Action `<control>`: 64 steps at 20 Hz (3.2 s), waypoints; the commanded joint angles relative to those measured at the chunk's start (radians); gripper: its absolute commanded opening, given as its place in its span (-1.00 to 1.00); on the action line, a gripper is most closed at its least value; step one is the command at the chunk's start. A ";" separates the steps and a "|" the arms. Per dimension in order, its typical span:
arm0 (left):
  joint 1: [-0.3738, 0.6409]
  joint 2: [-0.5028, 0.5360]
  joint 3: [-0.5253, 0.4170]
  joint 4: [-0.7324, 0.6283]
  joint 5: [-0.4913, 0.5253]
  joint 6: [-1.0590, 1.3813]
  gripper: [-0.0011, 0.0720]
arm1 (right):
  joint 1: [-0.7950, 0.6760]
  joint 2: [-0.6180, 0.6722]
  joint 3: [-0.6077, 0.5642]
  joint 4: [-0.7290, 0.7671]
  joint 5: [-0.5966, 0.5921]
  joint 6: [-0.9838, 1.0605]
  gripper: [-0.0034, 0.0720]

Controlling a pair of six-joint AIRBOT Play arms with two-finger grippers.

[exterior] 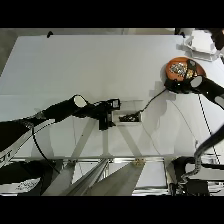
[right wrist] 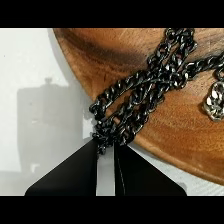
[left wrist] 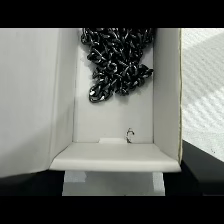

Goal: Fold the box and place the chain.

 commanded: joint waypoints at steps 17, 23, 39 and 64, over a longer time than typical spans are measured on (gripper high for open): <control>0.000 0.001 0.000 0.000 0.000 0.000 0.16 | 0.118 0.581 0.001 0.013 0.428 -0.137 -0.88; 0.000 0.001 0.000 0.000 0.000 0.000 0.16 | 0.158 0.874 0.001 0.239 0.581 -0.189 -0.88; 0.000 0.001 0.000 0.000 0.001 0.000 0.16 | 0.195 0.858 -0.035 0.632 0.698 -0.320 -0.88; 0.000 0.001 0.000 0.000 0.000 0.000 0.16 | 0.364 0.688 -0.051 0.580 0.550 -0.338 -0.88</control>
